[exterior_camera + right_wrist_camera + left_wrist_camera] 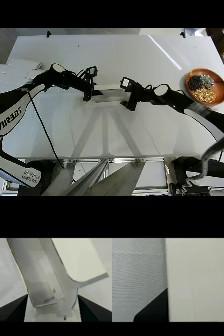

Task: Fold the box and place the chain.

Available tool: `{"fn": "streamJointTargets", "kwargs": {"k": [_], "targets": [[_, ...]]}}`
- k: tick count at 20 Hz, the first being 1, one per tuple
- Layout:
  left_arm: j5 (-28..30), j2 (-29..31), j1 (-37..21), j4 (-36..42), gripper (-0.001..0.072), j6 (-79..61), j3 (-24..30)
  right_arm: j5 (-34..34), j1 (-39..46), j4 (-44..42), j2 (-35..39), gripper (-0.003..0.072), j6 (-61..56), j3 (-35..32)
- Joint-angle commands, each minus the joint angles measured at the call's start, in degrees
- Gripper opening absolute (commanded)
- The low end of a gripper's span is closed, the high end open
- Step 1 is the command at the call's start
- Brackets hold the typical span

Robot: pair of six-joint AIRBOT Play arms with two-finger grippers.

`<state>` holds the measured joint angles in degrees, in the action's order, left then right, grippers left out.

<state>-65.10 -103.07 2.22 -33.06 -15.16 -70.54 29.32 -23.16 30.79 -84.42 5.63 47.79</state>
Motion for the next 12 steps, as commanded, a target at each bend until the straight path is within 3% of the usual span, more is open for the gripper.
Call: {"fn": "streamJointTargets", "kwargs": {"k": [1,7,12], "targets": [[-0.07,-0.02,0.0,0.02,0.0015,-0.02,0.02,4.48,0.26,-1.29,-4.02,0.0684,2.62,3.15],[-0.07,-0.02,0.0,0.02,0.0015,0.0,0.02,12.83,1.03,-1.86,-8.66,0.0684,5.88,6.49],[-0.07,-0.02,0.02,0.02,0.0015,0.0,0.02,16.94,3.13,-10.16,-9.53,0.0684,14.05,6.49]]}}
